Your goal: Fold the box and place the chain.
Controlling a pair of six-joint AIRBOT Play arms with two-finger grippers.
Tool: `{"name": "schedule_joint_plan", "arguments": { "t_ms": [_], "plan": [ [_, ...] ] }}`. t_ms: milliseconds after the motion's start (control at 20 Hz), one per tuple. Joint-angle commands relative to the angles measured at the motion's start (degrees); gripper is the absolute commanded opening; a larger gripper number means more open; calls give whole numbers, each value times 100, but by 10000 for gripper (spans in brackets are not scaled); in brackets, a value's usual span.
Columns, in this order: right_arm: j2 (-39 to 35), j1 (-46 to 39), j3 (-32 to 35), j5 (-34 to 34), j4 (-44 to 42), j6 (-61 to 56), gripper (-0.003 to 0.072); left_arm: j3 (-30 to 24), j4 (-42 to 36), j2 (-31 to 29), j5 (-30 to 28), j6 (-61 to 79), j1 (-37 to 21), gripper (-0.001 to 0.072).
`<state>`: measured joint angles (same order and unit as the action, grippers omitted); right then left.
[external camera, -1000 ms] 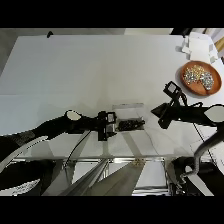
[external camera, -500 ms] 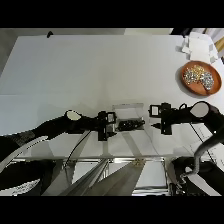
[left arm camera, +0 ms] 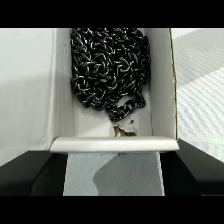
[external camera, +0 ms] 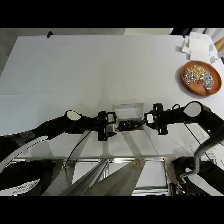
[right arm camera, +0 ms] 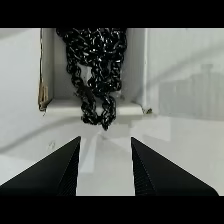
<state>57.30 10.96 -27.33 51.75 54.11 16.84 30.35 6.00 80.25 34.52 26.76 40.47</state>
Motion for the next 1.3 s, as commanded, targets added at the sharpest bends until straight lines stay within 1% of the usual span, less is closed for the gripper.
{"name": "schedule_joint_plan", "arguments": {
  "t_ms": [0, 100, 150, 250, 550, 600, 650, 750, 800, 850, 1000, 1250],
  "plan": [
    [9, 17, 4, 42, -236, 146, 317, 2, 2, -2, -2, 2, -2, 150],
    [9, 17, 4, 162, -258, 146, 310, 4, 2, -4, 0, 2, -2, 150],
    [9, 17, 7, 201, -256, 146, 272, 2, 2, -4, -2, 2, -2, 150],
    [9, 17, 9, 232, -271, 146, 247, 2, 2, -4, 0, 2, -2, 150],
    [11, 17, 9, 243, -380, 151, 223, 2, 2, -4, -2, 2, -2, 150],
    [11, 17, 9, 245, -380, 151, 203, 2, 2, -4, 0, 2, -2, 150],
    [11, 17, 9, 256, -380, 151, 165, 2, 2, -2, 0, 2, -2, 150],
    [11, 17, 26, 267, -378, 149, 142, 2, 2, -4, -2, 2, -2, 150],
    [11, 17, 46, 267, -376, 149, 65, 2, 2, -4, -2, 2, -2, 150],
    [13, 17, 59, 278, -356, 146, 16, 2, 2, -2, -2, 2, -2, 150],
    [11, 15, 59, 286, -271, 101, 16, 2, 2, -4, -2, 2, -2, 150],
    [-98, 15, 57, 284, 616, -748, 15, 2, 2, -4, -2, 2, -2, 150]
  ]
}}
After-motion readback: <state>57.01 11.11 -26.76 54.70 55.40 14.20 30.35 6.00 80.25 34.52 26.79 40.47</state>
